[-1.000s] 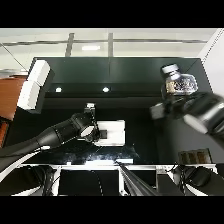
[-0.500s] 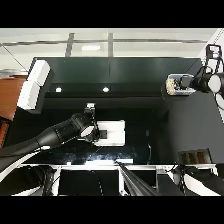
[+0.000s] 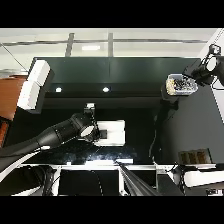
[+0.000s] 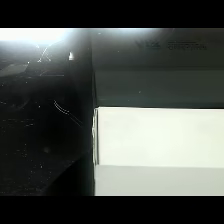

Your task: Fold the box and place the chain.

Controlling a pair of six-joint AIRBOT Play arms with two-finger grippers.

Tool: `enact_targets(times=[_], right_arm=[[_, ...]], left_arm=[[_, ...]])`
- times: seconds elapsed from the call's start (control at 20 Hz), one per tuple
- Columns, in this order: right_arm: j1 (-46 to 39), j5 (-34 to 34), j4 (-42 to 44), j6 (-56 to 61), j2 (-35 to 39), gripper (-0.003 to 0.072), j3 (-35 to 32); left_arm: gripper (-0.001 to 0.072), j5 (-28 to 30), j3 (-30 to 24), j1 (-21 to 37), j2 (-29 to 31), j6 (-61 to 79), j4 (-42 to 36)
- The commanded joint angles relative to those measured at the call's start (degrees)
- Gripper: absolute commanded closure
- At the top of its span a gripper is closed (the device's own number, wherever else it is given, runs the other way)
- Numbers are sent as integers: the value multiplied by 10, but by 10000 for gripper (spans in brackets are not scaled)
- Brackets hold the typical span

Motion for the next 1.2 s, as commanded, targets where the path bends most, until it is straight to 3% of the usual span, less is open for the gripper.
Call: enact_targets(times=[0.0, 0.6, 0.65, 0.7, 0.75, 0.95, 1.15], right_arm=[[-9, 14, 3, 24, -52, 142, 38], [-17, 21, -14, 65, -105, 151, 39], [-17, 18, -9, 64, -105, 310, 39], [-17, 16, -3, 61, -104, 515, 41], [-17, 20, -1, 57, -104, 604, 47], [-18, 71, -2, -1, -101, 655, 95], [-17, 118, -5, -79, -78, 659, 136]], left_arm=[[681, -1, 0, 0, 0, -1, -7], [682, -1, 0, 0, 0, -1, -10], [682, -1, 0, 0, 0, -1, -10], [682, -1, 0, 0, 0, -1, -10], [681, -1, 0, 0, 0, -1, -10], [681, 0, 0, 0, 0, -1, -10], [681, 0, 0, 0, 0, -1, -10]])
